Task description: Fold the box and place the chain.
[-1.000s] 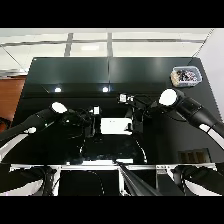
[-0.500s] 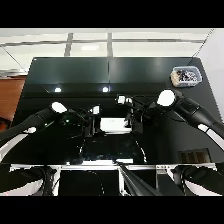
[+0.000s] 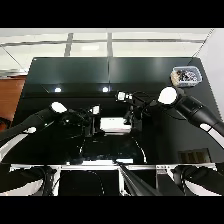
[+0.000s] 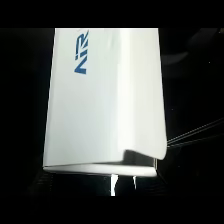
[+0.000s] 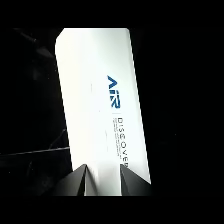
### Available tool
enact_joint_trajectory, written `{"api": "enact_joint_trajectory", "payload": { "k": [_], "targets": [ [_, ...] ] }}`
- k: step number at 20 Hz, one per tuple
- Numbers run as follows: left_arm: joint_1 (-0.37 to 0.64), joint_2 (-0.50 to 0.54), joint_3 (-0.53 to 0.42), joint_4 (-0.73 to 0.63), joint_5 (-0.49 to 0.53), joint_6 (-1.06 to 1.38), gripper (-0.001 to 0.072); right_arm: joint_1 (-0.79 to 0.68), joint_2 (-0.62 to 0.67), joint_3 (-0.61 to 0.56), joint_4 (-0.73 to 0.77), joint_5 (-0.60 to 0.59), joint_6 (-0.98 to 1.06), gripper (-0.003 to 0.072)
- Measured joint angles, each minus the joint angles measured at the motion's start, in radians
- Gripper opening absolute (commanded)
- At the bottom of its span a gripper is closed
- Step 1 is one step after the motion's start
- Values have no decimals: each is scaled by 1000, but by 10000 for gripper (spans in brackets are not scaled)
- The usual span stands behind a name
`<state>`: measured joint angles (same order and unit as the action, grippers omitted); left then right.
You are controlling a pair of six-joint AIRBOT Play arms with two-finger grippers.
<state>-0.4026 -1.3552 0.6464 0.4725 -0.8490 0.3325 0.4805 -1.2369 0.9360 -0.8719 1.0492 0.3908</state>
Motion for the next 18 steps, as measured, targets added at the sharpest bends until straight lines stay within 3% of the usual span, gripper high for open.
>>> {"api": "enact_joint_trajectory", "payload": {
  "k": [18],
  "targets": [
    [0,0,0,-1,-1,0,356,2,-28,4,-42,4,24,227]
  ]
}}
